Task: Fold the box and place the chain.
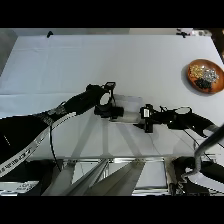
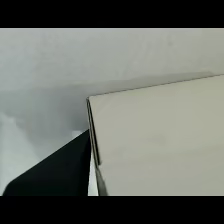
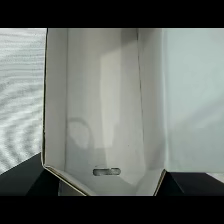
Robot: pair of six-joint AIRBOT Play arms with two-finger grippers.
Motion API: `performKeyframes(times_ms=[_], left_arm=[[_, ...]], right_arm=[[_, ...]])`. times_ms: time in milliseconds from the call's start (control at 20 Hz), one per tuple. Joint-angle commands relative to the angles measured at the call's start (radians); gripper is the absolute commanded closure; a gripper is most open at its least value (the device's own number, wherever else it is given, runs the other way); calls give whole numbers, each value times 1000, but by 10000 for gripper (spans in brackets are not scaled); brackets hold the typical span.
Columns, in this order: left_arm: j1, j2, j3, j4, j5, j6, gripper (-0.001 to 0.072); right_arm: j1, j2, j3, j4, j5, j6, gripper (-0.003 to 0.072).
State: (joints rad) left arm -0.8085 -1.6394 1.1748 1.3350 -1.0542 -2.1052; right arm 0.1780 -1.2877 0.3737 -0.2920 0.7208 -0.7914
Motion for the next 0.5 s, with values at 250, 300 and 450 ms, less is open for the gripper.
performKeyframes(times_ms=[250,300,450], left_arm=[[102,154,1,9,-121,232,288],[129,177,1,8,-137,294,287],[231,264,1,6,-140,571,206]], right_arm=[[1,1,1,0,0,1,448],[1,1,1,0,0,1,448],[1,1,1,0,0,1,448]])
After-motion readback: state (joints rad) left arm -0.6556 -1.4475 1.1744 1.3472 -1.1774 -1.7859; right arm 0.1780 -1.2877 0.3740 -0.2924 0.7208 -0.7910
